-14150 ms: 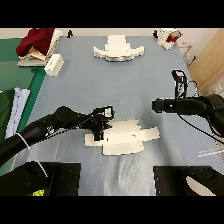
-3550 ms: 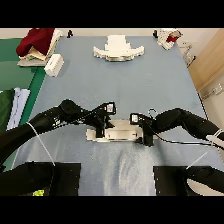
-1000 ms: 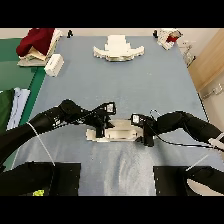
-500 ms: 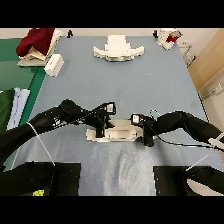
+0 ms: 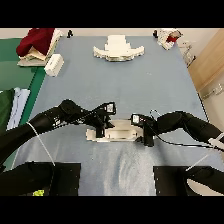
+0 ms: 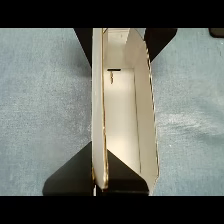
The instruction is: Fold the box.
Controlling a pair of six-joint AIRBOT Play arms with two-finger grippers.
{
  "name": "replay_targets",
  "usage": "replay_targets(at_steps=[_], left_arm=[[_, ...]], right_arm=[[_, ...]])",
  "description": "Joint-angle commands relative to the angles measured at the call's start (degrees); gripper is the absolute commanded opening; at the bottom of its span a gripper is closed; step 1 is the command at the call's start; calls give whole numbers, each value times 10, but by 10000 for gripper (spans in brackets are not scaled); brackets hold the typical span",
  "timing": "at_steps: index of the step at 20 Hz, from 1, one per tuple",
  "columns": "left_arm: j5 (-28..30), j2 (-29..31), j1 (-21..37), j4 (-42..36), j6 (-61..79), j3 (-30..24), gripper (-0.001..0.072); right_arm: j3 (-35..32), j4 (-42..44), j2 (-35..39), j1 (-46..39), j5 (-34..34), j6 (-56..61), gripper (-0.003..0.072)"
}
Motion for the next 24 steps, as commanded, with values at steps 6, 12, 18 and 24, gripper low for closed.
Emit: replay_targets(at_steps=[6,12,18,24], left_arm=[[-2,0,-1,-2,0,0,15],[-1,0,-1,-2,-2,0,389],[-7,24,15,39,-87,0,392],[-146,147,74,212,-424,0,41]], right_arm=[[1,0,0,0,0,0,568],[1,0,0,0,0,0,568],[1,0,0,0,0,0,568],[1,0,0,0,0,0,568]])
